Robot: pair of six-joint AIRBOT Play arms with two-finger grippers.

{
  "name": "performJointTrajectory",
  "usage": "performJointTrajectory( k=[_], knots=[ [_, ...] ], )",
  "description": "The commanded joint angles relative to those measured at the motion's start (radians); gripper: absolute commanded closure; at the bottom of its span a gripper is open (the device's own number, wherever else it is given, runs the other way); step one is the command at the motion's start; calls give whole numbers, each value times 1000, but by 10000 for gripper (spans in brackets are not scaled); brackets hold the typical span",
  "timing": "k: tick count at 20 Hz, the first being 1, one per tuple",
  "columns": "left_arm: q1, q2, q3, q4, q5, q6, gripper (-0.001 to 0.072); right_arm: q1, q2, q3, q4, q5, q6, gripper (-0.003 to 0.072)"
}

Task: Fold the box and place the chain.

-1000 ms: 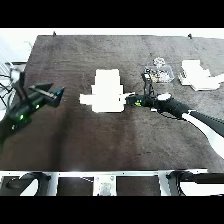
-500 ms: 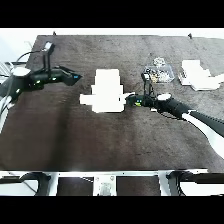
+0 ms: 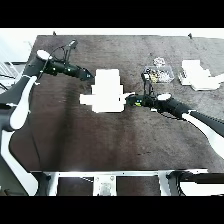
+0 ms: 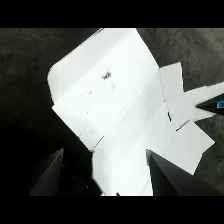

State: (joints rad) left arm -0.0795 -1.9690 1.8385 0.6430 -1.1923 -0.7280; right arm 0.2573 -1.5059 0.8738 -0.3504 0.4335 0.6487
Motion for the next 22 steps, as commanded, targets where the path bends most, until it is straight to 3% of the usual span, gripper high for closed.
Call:
performJointTrajectory(
  k=[1,10,11,12,22],
  knots=[
    [-3,-102,112,21,-72,-76,126,1,-1,0,-1,1,0,677],
    [-63,-161,131,25,-98,-30,128,1,-1,0,-1,1,-13,677],
    [-63,-161,131,23,-99,-30,145,1,-1,0,-1,1,-19,677],
    [-63,-161,131,23,-101,-30,236,1,-1,0,-1,1,-19,677],
    [-63,-200,131,-27,-126,17,238,0,-1,0,0,1,-26,677]
  ],
)
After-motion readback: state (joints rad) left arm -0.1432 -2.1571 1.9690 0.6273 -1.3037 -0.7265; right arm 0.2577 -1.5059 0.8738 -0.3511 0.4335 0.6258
